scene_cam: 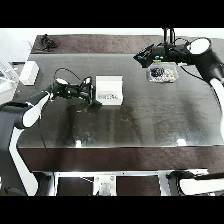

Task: Fold the box and place the chain.

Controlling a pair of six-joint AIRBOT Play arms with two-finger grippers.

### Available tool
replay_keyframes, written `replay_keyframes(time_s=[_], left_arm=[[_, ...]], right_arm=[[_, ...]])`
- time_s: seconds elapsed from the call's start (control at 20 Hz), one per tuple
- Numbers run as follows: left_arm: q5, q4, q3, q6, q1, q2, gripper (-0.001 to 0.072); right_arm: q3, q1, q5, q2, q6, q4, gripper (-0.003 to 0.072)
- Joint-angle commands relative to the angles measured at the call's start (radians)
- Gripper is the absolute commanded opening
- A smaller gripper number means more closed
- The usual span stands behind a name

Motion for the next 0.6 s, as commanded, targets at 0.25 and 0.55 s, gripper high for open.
replay_keyframes(time_s=[0.25, 0.55], left_arm=[[0.001, 0.0, 0.0, 0.0, 0.0, 0.0, 0.0309], [0.0, 0.0, 0.0, 0.0, 0.0, 0.0, 0.0309]], right_arm=[[0.186, -0.008, 0.241, -0.373, -0.18, 0.213, 0.0259], [0.186, 0.049, 0.329, -0.389, -0.2, 0.2, 0.0264]])
